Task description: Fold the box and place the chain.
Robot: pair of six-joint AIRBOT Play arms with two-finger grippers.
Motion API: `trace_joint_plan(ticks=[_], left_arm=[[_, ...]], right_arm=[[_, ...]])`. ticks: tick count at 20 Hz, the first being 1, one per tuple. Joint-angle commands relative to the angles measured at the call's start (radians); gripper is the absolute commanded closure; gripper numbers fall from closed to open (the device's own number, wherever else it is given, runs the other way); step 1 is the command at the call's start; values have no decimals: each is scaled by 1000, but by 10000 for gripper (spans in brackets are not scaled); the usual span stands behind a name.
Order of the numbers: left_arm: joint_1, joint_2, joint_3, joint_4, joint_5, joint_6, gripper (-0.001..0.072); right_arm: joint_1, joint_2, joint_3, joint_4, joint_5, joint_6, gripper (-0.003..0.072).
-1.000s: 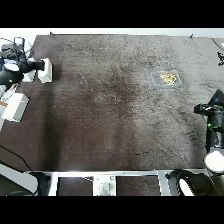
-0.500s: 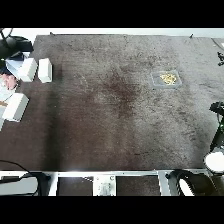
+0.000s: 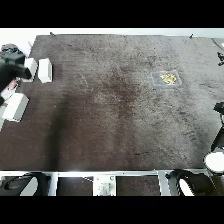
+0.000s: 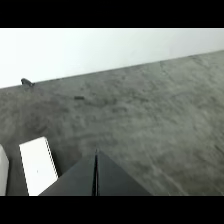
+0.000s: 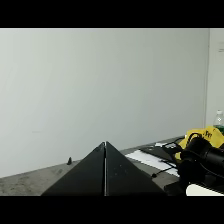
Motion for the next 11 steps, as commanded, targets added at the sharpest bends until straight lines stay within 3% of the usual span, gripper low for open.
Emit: trace_joint_plan(ticks=[1, 4, 7, 11], left_arm=[[-1, 224, -241, -127, 27, 116, 704], [-1, 401, -358, -159, 83, 126, 704], [-1, 536, -415, -165, 151, 97, 702], [-1, 555, -418, -165, 172, 90, 699]], right_arm=[[0, 0, -1, 0, -3, 0, 674], [0, 0, -1, 0, -3, 0, 674], [0, 0, -1, 0, -3, 0, 674], [0, 0, -1, 0, -3, 0, 674]])
